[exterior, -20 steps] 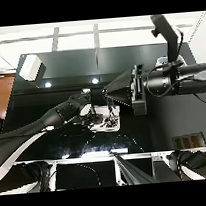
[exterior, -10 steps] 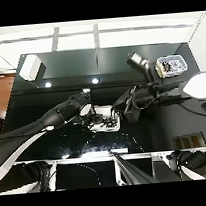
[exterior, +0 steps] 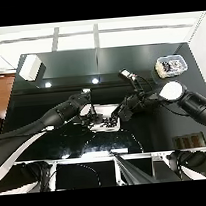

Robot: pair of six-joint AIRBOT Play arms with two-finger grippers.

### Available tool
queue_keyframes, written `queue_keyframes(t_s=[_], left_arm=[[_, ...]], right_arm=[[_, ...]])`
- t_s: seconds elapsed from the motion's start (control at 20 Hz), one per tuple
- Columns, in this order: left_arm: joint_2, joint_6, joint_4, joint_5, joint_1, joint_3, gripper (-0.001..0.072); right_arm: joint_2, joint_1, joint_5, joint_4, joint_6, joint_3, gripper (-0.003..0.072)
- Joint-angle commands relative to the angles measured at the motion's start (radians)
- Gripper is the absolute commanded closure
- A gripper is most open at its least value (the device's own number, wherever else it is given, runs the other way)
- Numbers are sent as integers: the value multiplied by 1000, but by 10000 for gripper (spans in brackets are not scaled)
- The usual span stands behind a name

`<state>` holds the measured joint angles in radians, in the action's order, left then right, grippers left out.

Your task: Fold the box and place the chain.

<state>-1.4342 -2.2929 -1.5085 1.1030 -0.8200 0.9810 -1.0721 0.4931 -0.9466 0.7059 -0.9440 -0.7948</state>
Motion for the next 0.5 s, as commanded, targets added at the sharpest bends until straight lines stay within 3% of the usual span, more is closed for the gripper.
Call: queue_keyframes(t_s=[0.0, 0.2, 0.35, 0.45], left_arm=[[0, 0, 2, -2, 1, 0, 680], [0, 0, 3, 1, 1, 0, 680], [2, -2, 2, -1, 2, 14, 649], [14, -4, 2, 0, 3, 35, 249]], right_arm=[[-7, -16, -60, 2, -3, -1, 136], [55, -151, -248, 2, -6, -34, 136], [134, -275, -303, 3, -6, -35, 137], [173, -338, -312, 3, -6, -35, 136]])
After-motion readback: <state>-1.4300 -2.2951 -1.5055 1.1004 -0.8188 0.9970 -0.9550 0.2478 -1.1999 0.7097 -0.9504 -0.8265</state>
